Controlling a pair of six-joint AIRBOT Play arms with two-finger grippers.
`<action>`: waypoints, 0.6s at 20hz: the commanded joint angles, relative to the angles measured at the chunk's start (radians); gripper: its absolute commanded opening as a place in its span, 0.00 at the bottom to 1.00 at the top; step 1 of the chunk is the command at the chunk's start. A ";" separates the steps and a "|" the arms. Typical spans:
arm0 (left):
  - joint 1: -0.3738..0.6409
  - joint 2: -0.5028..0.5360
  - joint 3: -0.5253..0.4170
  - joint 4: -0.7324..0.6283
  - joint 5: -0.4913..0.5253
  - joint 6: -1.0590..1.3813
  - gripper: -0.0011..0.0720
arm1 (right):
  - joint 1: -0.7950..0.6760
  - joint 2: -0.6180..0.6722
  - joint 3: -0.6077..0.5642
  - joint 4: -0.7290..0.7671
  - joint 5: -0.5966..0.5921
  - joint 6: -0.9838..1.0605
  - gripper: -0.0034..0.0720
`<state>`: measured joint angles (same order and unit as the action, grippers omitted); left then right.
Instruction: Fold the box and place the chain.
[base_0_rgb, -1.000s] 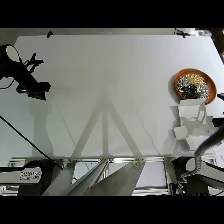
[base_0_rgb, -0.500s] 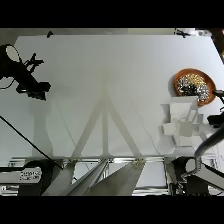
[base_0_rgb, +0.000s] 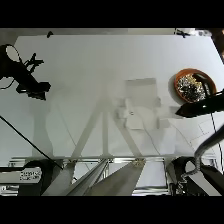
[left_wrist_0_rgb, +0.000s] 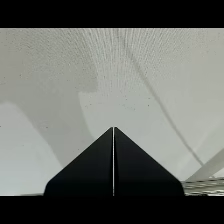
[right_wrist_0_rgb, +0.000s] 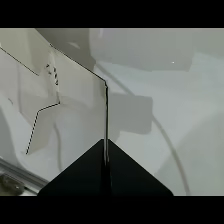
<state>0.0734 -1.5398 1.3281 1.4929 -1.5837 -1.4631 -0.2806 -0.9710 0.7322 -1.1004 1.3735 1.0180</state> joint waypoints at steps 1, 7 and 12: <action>0.001 0.000 0.000 0.000 0.000 0.000 0.03 | 0.157 0.021 -0.109 0.175 -0.137 0.055 0.05; 0.001 0.000 0.000 0.000 0.000 0.000 0.03 | 0.452 0.019 -0.202 0.036 -0.440 0.342 0.05; 0.001 0.000 0.000 -0.070 0.014 0.046 0.03 | 0.607 -0.015 -0.205 -0.076 -0.571 0.527 0.05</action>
<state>0.0734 -1.5398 1.3281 1.4754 -1.5822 -1.4605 0.2356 -0.9672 0.5346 -1.1164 0.9058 1.4269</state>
